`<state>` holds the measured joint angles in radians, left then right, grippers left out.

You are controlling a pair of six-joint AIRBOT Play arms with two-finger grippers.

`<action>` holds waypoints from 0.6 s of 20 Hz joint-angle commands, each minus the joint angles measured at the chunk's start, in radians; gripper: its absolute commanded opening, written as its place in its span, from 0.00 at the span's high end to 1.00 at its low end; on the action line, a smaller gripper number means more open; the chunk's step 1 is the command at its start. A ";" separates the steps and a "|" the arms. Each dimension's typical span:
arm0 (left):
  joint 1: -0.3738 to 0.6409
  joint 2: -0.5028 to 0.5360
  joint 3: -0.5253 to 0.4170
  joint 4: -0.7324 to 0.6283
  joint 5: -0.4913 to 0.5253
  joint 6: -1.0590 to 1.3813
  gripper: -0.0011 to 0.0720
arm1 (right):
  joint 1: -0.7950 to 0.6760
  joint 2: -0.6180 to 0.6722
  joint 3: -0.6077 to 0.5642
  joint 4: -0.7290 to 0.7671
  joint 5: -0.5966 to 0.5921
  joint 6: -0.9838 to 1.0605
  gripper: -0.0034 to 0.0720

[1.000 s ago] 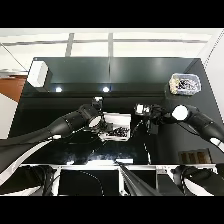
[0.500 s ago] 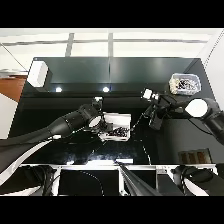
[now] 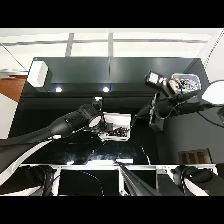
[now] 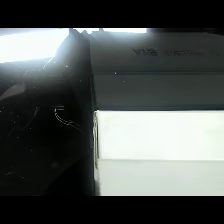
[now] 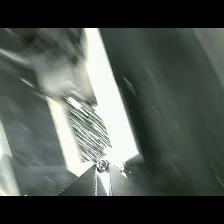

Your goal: Fold the box and place the chain.

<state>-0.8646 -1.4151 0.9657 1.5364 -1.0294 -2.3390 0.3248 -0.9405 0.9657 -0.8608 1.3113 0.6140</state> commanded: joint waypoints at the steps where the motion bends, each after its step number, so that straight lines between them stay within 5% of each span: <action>1: 0.001 0.000 0.001 0.000 0.000 0.000 0.95 | 0.000 0.001 0.093 0.270 0.126 0.011 0.90; 3: 0.000 0.000 0.001 0.000 0.001 0.000 0.95 | 0.000 0.000 0.101 0.355 0.109 0.006 0.90; 6: -0.001 0.000 0.001 0.000 0.003 0.001 0.95 | 0.015 -0.016 0.085 0.278 0.095 0.019 0.89; 12: -0.001 0.000 0.001 0.000 0.004 0.001 0.95 | 0.018 -0.019 -0.128 0.176 -0.017 0.063 0.89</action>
<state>-0.8646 -1.4151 0.9657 1.5360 -1.0248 -2.3386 0.3397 -0.9577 0.9207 -0.6537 1.3464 0.6529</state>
